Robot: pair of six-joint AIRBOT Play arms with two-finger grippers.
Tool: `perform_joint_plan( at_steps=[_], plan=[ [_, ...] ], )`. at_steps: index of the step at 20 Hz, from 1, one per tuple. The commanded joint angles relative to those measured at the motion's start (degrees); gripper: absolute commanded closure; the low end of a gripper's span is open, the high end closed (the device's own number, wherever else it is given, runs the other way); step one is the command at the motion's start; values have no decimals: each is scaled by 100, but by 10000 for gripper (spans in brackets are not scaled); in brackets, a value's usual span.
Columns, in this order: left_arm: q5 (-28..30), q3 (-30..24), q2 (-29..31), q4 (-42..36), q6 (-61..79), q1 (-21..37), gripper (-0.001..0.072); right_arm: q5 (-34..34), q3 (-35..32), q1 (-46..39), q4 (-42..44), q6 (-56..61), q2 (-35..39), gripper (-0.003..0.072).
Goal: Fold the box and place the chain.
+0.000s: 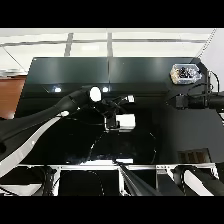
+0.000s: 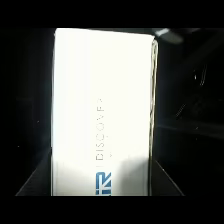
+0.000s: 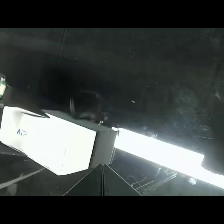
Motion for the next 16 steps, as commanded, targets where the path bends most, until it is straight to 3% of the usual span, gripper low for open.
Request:
perform_joint_plan(
  at_steps=[1, 3, 4, 5, 6, 8, 11, 16],
  plan=[
    [463, 9, -7, 678, 13, -308, 3, -31, -4, 2, 2, 0, 2, 667],
    [483, 31, -7, 962, -66, -479, 41, -31, -4, 2, 2, 0, 2, 667],
    [328, 103, -4, 1224, -378, -505, 189, -26, -4, 2, 2, 0, 2, 667],
    [-2, 273, 7, 1565, -798, -472, 408, -24, -4, 2, 2, 0, 2, 667],
    [-402, 479, 35, 1853, -1093, -372, 472, -26, -4, 2, 4, 2, 2, 667],
    [-857, 841, 227, 2142, -1617, 114, 473, -24, -4, 2, 4, 2, 2, 667],
    [-1051, 1268, 542, 2216, -2485, 1478, 493, -48, -4, 2, 4, 2, 2, 668],
    [-356, 1436, 549, 1777, -3626, 4269, 489, -57, -4, 2, 4, 57, 2, 667]
  ],
)
